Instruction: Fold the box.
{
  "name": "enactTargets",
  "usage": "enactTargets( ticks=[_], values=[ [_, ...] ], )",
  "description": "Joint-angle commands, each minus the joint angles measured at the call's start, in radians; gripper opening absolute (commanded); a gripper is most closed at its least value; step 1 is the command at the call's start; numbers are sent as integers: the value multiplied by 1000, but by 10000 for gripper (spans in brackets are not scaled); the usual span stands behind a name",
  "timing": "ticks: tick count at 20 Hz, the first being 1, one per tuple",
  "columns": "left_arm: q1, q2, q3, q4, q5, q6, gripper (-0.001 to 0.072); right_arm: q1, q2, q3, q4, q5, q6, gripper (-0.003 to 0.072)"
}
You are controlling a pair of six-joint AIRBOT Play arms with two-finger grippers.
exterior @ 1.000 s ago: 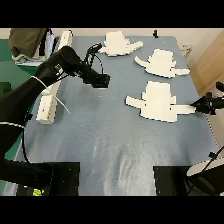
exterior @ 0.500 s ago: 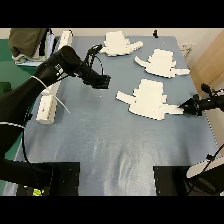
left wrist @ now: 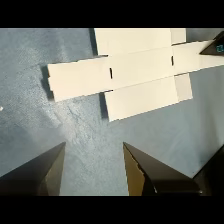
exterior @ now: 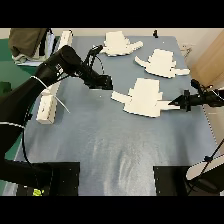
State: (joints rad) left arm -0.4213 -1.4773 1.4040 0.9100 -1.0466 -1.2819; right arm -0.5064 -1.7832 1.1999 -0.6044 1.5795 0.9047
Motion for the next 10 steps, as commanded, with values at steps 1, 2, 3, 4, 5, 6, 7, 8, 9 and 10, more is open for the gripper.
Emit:
enactTargets(
  ticks=[1,2,3,4,5,6,7,8,9,10],
  values=[
    [19,5,3,-23,-66,-2,528,90,34,-18,118,27,-5,6],
    [34,9,3,-27,-115,-1,528,129,64,-50,122,10,-1,6],
    [53,13,3,-30,-170,3,529,167,105,-104,120,-30,24,6],
    [76,17,0,-33,-229,12,528,201,150,-171,118,-80,55,6],
    [101,23,-9,-35,-280,23,528,239,208,-257,118,-138,82,6],
    [124,32,-26,-37,-316,39,528,275,266,-340,118,-179,94,6],
    [148,49,-57,-42,-340,58,529,315,334,-427,109,-216,94,5],
    [178,74,-103,-61,-350,84,528,348,401,-502,88,-260,106,6],
    [214,102,-157,-87,-351,113,529,379,472,-571,52,-316,135,6],
    [247,129,-209,-109,-347,137,529,410,550,-636,7,-380,178,6]
  ],
)
